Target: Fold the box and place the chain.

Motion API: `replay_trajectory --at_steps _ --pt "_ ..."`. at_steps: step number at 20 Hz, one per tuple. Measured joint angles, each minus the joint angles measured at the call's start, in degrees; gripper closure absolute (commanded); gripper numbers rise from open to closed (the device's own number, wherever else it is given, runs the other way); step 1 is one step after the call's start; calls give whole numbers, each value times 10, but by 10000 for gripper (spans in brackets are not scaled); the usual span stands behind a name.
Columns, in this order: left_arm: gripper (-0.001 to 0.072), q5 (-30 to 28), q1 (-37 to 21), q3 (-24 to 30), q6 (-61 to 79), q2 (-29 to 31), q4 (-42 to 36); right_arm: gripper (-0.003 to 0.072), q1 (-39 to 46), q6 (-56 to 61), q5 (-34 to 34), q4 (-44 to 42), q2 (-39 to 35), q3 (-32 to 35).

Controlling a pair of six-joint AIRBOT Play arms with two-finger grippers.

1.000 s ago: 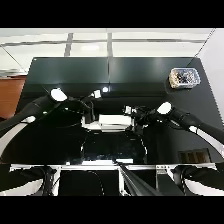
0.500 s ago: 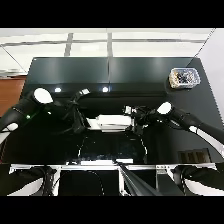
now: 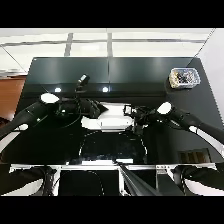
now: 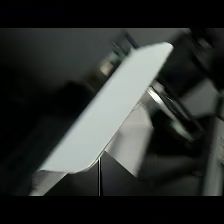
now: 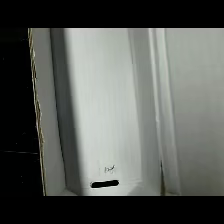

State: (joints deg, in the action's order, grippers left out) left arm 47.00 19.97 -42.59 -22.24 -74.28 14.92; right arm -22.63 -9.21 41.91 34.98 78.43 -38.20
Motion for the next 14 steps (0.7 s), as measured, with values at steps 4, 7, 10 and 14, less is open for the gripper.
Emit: replay_trajectory --at_steps 4,7,10,14 --pt "683 -26 -10 -27 9 -60 28 519 0 0 1 0 0 0" --pt "683 0 -12 -45 -7 -102 59 519 0 -1 2 1 0 0" --pt "683 30 -13 -52 -25 -127 90 519 0 -1 3 1 0 0" --pt "686 74 -23 -68 -36 -138 117 518 0 -1 4 1 0 0"
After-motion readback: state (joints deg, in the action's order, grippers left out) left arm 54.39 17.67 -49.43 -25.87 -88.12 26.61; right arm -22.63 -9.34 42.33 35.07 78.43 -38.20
